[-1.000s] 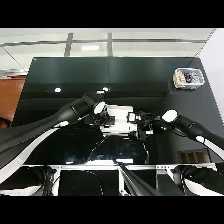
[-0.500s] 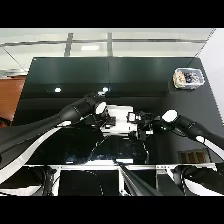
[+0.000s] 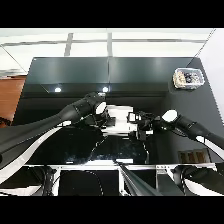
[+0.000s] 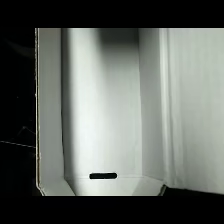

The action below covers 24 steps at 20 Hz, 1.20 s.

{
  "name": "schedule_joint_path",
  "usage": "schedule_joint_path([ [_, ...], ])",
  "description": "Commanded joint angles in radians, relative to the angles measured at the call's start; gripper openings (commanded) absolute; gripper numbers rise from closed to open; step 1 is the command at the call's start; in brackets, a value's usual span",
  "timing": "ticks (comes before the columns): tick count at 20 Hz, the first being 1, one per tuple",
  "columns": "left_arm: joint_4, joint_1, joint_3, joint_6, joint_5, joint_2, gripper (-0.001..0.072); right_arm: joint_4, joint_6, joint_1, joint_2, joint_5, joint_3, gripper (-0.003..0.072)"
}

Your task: Fold the box and place the chain.

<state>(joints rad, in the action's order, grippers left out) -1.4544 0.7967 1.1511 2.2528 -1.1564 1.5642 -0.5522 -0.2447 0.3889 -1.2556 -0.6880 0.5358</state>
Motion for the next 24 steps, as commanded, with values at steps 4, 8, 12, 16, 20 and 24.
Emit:
schedule_joint_path([
  [4, 0.0, -0.005, 0.048, 0.002, 0.004, 0.0, 0.0276, 0.002, 0.001, 0.0, 0.0, 0.001, 0.0, 0.0055],
  [8, -0.006, -0.023, 0.056, 0.002, -0.016, 0.003, 0.0317, 0.002, 0.001, 0.0, 0.0, 0.001, 0.0, 0.0055],
  [12, -0.009, -0.023, 0.054, -0.002, -0.03, 0.005, 0.0317, 0.002, 0.001, 0.0, 0.0, 0.001, 0.0, 0.0055],
  [16, -0.047, -0.018, 0.054, -0.001, -0.042, 0.017, 0.0316, 0.002, 0.001, 0.0, 0.0, 0.001, 0.0, 0.0055],
  [20, -0.054, -0.004, 0.054, -0.001, -0.044, 0.026, 0.0314, 0.002, 0.001, 0.0, 0.0, 0.001, 0.0, 0.0055],
  [24, -0.058, -0.003, 0.054, -0.001, -0.032, 0.028, 0.0267, 0.002, 0.001, 0.0, 0.0, 0.001, 0.0, 0.0055],
])
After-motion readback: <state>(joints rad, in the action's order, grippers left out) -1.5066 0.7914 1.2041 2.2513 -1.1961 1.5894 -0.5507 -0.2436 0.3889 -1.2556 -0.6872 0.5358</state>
